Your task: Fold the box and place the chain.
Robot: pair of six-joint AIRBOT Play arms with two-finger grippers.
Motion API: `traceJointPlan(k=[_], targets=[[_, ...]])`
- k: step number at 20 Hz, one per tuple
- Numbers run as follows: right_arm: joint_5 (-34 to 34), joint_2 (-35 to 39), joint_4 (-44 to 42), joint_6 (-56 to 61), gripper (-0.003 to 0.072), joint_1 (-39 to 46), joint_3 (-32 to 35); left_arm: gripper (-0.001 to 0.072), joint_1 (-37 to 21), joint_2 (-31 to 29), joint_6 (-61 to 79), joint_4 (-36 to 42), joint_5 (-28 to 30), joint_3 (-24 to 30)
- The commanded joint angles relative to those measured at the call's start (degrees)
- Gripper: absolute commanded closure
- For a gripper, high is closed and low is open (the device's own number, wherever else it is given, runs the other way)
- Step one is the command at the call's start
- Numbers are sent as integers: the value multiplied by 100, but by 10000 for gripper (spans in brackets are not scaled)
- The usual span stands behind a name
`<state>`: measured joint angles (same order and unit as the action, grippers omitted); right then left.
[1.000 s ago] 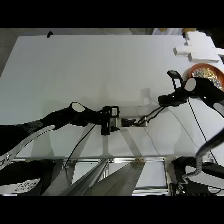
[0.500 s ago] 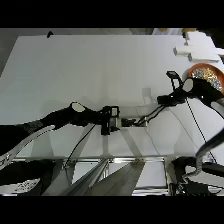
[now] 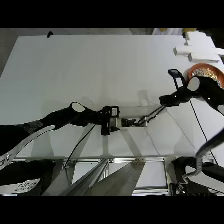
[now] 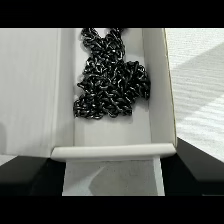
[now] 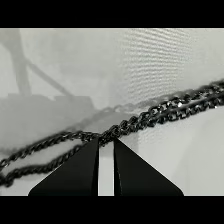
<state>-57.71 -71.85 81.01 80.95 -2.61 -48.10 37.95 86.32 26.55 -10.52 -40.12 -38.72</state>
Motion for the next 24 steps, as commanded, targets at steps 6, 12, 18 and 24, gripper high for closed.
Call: traceJointPlan(k=[6,12,18,24], targets=[[-1099,2033,-807,-258,677,-658,2,677,0,-2,0,0,0,0],[-1220,2828,-1838,-299,676,-1390,2,677,0,-2,0,0,0,0],[-850,2828,-2616,-343,676,-2205,2,677,0,-2,0,0,2,0],[-358,2732,-2645,-291,676,-2944,2,677,0,-2,0,0,0,0]])
